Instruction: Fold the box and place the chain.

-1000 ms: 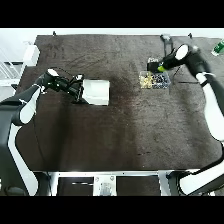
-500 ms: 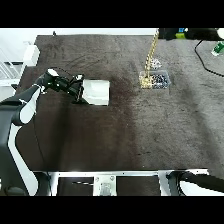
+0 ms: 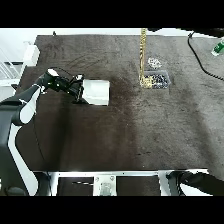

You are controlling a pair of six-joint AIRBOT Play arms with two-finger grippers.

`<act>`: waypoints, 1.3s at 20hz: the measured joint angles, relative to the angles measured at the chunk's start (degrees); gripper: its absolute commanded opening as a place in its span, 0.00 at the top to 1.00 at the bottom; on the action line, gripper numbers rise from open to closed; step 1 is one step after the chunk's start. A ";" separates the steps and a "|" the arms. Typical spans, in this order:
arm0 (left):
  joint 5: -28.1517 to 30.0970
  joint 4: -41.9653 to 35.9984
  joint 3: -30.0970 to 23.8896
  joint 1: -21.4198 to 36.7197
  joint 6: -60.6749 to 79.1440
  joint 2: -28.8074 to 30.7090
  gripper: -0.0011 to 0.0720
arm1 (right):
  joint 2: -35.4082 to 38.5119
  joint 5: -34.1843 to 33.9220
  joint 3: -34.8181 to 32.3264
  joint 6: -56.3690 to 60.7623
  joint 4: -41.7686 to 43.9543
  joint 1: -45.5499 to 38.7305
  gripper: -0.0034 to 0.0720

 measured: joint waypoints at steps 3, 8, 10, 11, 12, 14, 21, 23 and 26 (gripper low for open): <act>0.00 0.02 0.00 0.00 0.00 0.00 0.22 | 0.11 -4.13 1.11 -2.36 0.17 3.41 0.94; 0.00 0.02 0.00 0.00 0.02 0.00 0.23 | 0.13 -8.22 2.84 -4.39 -0.98 4.52 0.94; 0.00 0.00 0.00 0.00 0.00 0.00 0.23 | 0.04 -8.39 2.99 -4.55 -1.14 4.17 0.93; 0.00 0.02 0.00 0.00 0.02 0.00 0.23 | -0.09 -8.57 2.99 -4.63 -1.38 4.04 0.93; 0.00 0.02 0.00 0.00 0.02 0.00 0.23 | -0.22 -8.55 2.95 -4.66 -1.44 4.00 0.93; 0.00 0.02 0.00 0.00 0.00 0.00 0.22 | -0.57 -8.57 2.86 -4.76 -1.44 3.89 0.93; 0.00 0.02 0.00 0.00 0.00 0.00 0.23 | -1.09 -8.72 2.84 -3.76 -5.99 2.95 0.93; 0.00 0.02 0.00 0.00 0.00 0.00 0.23 | -1.11 -8.66 2.84 -0.90 -10.43 1.05 0.93; 0.00 0.02 0.00 0.00 0.00 0.00 0.23 | -1.11 -6.23 2.84 3.65 -14.32 -2.71 0.94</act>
